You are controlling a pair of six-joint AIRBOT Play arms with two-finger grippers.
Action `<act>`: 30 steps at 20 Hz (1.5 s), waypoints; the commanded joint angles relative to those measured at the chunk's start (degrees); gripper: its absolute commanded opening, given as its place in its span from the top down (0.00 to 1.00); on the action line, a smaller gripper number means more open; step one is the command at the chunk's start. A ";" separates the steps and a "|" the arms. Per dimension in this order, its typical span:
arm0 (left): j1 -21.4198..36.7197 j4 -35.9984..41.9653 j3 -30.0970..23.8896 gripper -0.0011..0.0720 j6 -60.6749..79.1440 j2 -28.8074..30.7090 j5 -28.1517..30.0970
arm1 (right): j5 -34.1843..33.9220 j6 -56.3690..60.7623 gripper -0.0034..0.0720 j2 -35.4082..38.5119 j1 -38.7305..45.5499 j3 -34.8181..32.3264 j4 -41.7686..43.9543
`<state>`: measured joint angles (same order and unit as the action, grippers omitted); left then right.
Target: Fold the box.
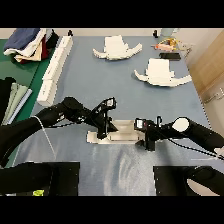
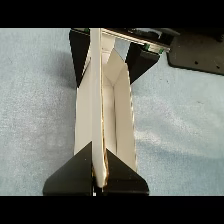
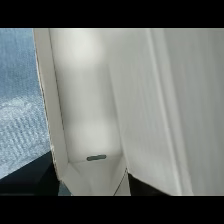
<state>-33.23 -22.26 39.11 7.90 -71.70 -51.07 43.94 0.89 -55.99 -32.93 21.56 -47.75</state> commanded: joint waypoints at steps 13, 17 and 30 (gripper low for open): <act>0.00 2.99 -0.02 0.97 -0.02 0.00 -0.07 | 0.13 0.13 0.27 -0.02 -0.04 0.00 0.00; 0.00 3.17 0.00 0.97 0.00 0.00 -0.02 | 0.13 0.13 0.27 -0.02 -0.04 0.00 0.00; 1.18 1.95 0.00 0.09 -10.03 0.37 -0.44 | 0.13 0.13 0.27 -0.02 -0.04 0.00 0.00</act>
